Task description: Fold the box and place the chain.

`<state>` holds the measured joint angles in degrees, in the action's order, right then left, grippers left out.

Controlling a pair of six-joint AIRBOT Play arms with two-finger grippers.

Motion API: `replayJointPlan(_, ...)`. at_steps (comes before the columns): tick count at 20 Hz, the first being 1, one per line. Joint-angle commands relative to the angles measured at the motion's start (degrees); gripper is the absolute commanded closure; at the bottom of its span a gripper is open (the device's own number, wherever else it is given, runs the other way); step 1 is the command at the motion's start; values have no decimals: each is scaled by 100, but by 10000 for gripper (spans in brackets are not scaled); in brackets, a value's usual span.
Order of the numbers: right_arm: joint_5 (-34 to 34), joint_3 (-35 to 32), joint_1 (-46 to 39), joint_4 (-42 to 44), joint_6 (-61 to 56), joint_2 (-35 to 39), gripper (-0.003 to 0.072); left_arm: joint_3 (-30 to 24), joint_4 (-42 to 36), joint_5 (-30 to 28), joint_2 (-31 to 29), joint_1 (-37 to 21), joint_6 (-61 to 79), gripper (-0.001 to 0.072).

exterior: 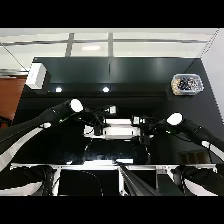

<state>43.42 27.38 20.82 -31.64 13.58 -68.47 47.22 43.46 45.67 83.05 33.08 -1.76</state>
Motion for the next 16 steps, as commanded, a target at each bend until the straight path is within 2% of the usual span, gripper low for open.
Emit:
replayJointPlan(1,-76,-2,2,11,13,-15,93,-2,0,-4,2,2,2,683)
replayJointPlan(16,-402,-2,251,-251,-304,-44,93,-2,0,-4,2,2,2,682)
